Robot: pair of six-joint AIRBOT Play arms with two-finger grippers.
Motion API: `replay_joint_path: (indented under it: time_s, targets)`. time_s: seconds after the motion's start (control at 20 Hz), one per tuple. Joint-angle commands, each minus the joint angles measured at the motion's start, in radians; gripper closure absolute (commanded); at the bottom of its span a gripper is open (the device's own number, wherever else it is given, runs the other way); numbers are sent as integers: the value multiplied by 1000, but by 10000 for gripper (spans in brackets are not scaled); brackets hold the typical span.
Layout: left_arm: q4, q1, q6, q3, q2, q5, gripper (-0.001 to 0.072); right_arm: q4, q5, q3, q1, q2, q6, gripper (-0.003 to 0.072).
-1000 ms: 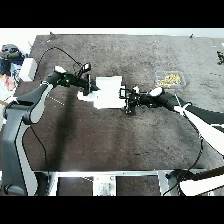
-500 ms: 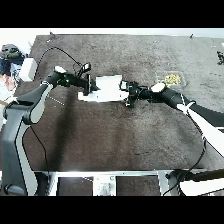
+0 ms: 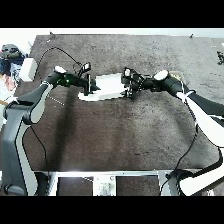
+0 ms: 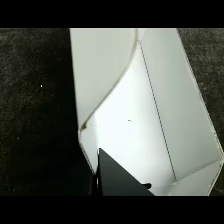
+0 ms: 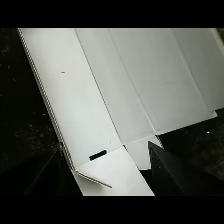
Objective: Fold the box and place the chain.
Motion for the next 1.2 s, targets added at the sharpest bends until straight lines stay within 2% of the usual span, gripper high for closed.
replay_joint_path:
  time_s: [0.0,0.1,0.65,0.95,1.15]
  targets:
    - [0,0,0,0,0,-3,698,-42,71,83,-8,-53,36,89]
    - [0,0,0,0,0,-3,698,-42,109,119,-16,-83,43,87]
    - [0,0,0,0,0,-3,698,-26,89,141,-36,-96,-25,90]
    - [0,0,0,0,0,-3,698,-26,294,340,-45,-232,52,89]
    - [0,0,0,0,0,-3,698,-2,373,439,-73,-312,75,89]
